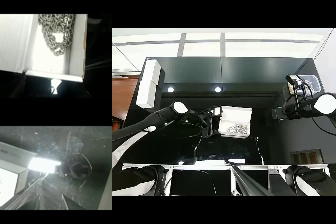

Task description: Fold the box and place the chain.

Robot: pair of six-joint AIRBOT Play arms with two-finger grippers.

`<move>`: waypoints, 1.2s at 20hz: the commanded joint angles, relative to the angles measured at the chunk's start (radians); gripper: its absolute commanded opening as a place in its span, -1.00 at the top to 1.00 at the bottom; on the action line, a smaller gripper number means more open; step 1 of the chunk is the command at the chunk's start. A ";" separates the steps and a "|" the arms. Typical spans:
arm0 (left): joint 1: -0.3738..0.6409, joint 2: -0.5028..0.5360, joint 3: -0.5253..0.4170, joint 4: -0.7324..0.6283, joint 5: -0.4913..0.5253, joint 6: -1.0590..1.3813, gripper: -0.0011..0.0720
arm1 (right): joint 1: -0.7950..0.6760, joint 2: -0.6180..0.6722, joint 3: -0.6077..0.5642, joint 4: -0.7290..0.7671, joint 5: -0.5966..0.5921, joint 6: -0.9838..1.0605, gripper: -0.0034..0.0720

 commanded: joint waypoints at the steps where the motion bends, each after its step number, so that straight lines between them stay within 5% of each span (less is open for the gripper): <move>1: 0.006 -0.006 0.011 0.003 -0.002 0.001 -0.96 | 0.000 0.000 0.000 0.000 0.000 0.000 0.06; 9: -0.044 -0.007 0.027 0.041 -0.044 0.027 -0.95 | 0.000 0.000 0.000 -0.001 -0.012 0.000 0.06; 11: -0.045 -0.007 0.027 0.059 -0.045 0.027 -0.80 | 0.000 0.000 0.000 -0.001 -0.032 0.000 0.06; 13: -0.044 -0.007 0.027 0.059 -0.040 0.027 -0.18 | 0.000 0.000 0.000 0.001 -0.068 0.000 0.06; 15: -0.045 -0.007 0.027 0.057 -0.041 0.027 -0.11 | 0.000 -0.009 -0.001 0.033 -0.141 0.001 0.05; 16: -0.045 -0.007 0.027 0.057 -0.041 0.027 -0.11 | 0.000 -0.022 0.000 0.075 -0.191 0.001 0.00; 17: -0.045 -0.007 0.027 0.057 -0.040 0.027 -0.11 | 0.000 -0.045 0.000 0.151 -0.253 0.000 -0.85; 18: -0.045 -0.007 0.027 0.057 -0.040 0.027 -0.11 | 0.003 -0.072 0.000 0.227 -0.309 -0.023 -1.00; 21: -0.045 -0.007 0.027 0.057 -0.040 0.027 -0.12 | 0.028 -0.189 0.000 0.446 -0.444 -0.174 -1.00; 24: -0.045 -0.007 0.027 0.057 -0.037 0.027 -0.12 | 0.080 -0.275 0.000 0.582 -0.368 -0.500 -1.00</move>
